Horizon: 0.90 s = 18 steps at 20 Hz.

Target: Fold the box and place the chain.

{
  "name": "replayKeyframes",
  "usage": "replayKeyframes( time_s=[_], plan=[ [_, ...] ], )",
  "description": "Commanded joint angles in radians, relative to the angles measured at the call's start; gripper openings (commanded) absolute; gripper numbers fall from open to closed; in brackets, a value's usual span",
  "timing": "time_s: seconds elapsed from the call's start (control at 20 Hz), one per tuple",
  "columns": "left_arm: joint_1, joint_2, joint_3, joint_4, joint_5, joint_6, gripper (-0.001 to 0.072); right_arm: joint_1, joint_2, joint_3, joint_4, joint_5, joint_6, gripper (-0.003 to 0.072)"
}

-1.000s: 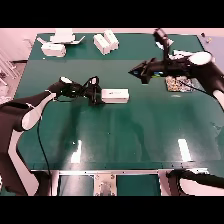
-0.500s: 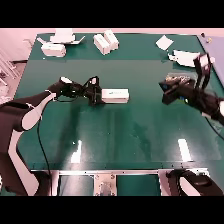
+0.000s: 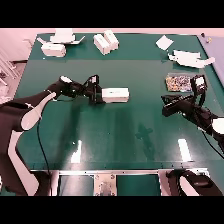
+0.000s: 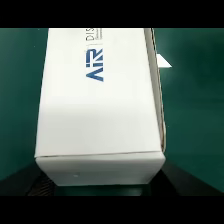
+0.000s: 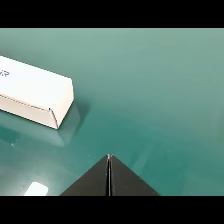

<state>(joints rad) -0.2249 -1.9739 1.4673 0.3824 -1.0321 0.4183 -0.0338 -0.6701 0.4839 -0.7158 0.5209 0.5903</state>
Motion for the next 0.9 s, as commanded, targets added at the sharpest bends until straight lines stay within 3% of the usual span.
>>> replayKeyframes(
  time_s=[0.0, 0.3, 0.7, 0.85],
  plan=[
    [0.011, 0.01, 0.036, -0.002, -0.009, -0.094, 0.0024, -0.001, 0.003, -0.008, -0.003, -0.027, 0.0, 0.0015],
    [0.113, 0.113, 0.04, -0.008, 0.011, -0.274, 0.0019, -0.001, 0.003, -0.008, -0.001, -0.095, 0.001, 0.0015],
    [0.28, 0.31, 0.037, -0.008, 0.003, -0.462, 0.0018, -0.001, 0.003, -0.008, 0.001, -0.095, 0.002, 0.0016],
    [0.293, 0.41, -0.017, 0.001, 0.102, -0.496, 0.0017, -0.001, 0.003, -0.008, 0.001, -0.095, 0.003, 0.0016]
  ],
)
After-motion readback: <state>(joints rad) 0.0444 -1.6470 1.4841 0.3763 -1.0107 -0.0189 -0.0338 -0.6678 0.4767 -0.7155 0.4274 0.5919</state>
